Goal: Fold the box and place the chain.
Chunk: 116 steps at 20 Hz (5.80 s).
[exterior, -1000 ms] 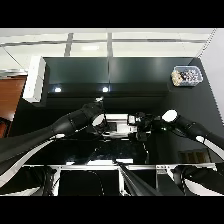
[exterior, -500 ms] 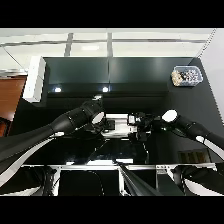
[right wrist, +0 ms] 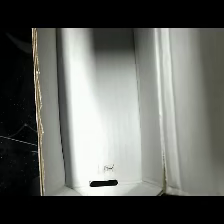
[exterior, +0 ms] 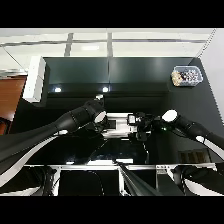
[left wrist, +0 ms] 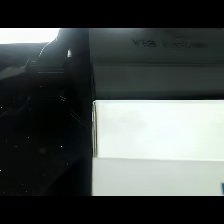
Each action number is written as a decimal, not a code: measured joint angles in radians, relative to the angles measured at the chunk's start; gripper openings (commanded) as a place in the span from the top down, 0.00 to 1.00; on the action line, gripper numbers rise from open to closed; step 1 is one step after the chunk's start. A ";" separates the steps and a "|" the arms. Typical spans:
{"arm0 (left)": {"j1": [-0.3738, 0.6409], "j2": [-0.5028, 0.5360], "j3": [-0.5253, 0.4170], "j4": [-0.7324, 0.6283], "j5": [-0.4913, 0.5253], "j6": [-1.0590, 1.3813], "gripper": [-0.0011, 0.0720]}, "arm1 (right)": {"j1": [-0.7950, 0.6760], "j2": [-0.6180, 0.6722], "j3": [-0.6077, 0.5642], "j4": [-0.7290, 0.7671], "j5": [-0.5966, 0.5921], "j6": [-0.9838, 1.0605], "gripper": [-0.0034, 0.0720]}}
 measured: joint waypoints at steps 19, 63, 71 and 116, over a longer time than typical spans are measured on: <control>0.000 -0.004 0.003 -0.004 -0.035 0.018 0.95 | -0.004 0.120 -0.001 -0.107 0.028 0.076 0.02; 0.000 -0.004 0.003 -0.006 -0.034 0.018 0.95 | -0.701 0.263 -0.018 -0.093 0.385 1.234 0.93; 0.000 -0.004 0.003 -0.004 -0.034 0.017 0.95 | -0.625 0.084 -0.104 -0.089 0.397 1.378 0.93; 0.000 -0.004 0.003 -0.007 -0.039 0.018 0.95 | 0.270 -0.092 0.369 -0.752 0.306 2.228 0.55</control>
